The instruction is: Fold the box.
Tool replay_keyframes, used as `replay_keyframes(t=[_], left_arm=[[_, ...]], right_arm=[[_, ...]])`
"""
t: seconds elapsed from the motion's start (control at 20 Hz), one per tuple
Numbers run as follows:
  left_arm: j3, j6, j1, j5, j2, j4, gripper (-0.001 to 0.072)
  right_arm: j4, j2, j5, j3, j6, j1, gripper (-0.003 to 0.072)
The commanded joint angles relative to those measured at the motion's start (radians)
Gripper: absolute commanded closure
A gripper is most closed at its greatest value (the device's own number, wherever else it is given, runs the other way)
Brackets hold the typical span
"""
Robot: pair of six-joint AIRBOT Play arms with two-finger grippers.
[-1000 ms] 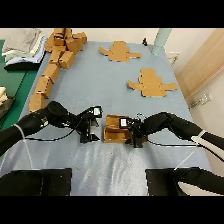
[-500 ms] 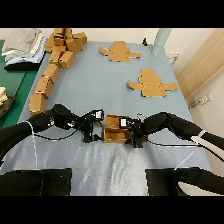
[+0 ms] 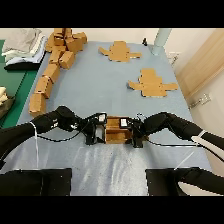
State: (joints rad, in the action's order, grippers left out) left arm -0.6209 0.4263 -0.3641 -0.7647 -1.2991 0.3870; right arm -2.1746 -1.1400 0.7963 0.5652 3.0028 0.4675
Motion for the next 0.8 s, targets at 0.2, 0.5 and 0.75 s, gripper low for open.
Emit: replay_keyframes(t=[0.2, 0.5, 0.75], left_arm=[[0.000, -0.098, -0.002, 0.029, 0.011, 0.060, 0.0007], [0.029, -0.166, -0.005, 0.023, 0.066, 0.062, 0.0007], [0.061, -0.166, -0.014, 0.024, 0.067, 0.083, 0.0007]], right_arm=[[-0.002, 0.000, -0.001, 0.001, -0.001, 0.000, 0.0183], [-0.002, 0.000, -0.001, 0.001, -0.001, 0.000, 0.0183], [-0.002, 0.000, -0.001, 0.001, -0.001, 0.000, 0.0183]])
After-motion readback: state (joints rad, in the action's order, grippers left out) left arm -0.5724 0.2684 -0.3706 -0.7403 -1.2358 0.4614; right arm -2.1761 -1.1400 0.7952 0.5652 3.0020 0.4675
